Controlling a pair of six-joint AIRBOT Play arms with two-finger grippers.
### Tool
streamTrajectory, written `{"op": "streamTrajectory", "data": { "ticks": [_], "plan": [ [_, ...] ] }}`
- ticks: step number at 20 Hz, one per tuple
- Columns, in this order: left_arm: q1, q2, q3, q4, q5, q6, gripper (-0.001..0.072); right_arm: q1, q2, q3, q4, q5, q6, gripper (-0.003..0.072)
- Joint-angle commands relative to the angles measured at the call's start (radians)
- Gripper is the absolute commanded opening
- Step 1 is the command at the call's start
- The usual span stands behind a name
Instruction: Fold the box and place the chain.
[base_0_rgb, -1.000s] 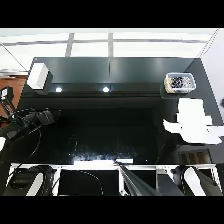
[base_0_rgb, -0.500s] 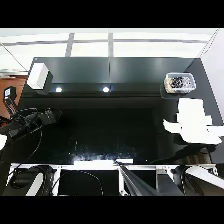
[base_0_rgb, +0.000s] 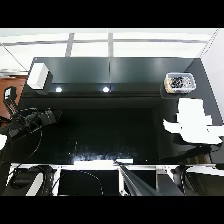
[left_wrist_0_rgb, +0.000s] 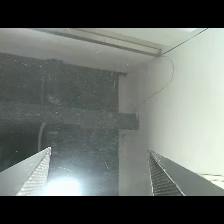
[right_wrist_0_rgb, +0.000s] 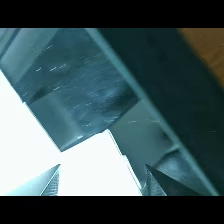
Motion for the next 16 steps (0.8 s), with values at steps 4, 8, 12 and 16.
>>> {"op": "streamTrajectory", "data": {
  "ticks": [4, 8, 12, 16],
  "plan": [
    [0.0, -0.001, 0.0, 0.0, 0.0, 0.0, 0.0706, 0.057, -0.05, 0.029, 0.003, 0.094, -0.056, 0.0417],
    [0.0, -0.001, 0.0, 0.0, 0.0, 0.0, 0.0706, 0.083, -0.049, 0.036, -0.053, 0.192, -0.055, 0.0068],
    [0.0, -0.001, 0.0, 0.001, 0.0, 0.0, 0.0706, 0.114, -0.045, 0.03, -0.007, 0.314, -0.023, 0.001],
    [0.0, -0.001, 0.0, 0.0, 0.0, 0.0, 0.0706, 0.16, 0.042, -0.122, 0.197, 0.279, -0.014, 0.0007]
  ]
}}
